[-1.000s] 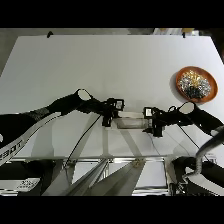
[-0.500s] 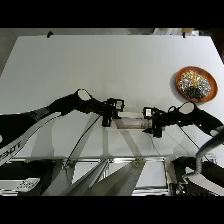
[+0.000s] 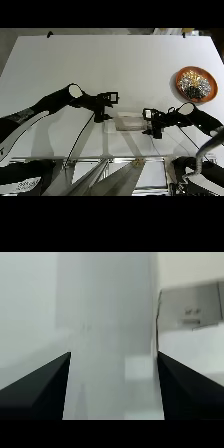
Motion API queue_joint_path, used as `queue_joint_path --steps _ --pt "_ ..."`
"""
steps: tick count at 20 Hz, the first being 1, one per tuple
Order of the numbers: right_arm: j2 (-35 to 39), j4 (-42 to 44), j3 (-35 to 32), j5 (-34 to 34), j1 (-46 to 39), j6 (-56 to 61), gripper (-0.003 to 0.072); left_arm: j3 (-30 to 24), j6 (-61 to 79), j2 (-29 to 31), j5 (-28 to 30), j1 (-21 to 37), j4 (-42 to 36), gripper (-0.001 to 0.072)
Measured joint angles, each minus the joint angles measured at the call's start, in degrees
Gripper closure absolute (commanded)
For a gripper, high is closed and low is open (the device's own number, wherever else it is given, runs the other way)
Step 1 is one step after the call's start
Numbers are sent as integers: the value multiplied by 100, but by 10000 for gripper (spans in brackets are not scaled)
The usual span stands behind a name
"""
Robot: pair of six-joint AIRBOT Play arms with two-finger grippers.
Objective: Fold the box and place the chain.
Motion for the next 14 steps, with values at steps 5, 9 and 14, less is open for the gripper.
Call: queue_joint_path --steps 5,9,14 --pt "0 -2 0 -17 0 -2 371 0 -1394 855 -844 101 1193 708" --pt "0 -2 0 -26 0 -2 371 0 -2225 1504 -1329 -363 1445 709" --pt "0 -4 0 -28 0 -4 371 0 -3309 1580 -44 -1672 1504 708"
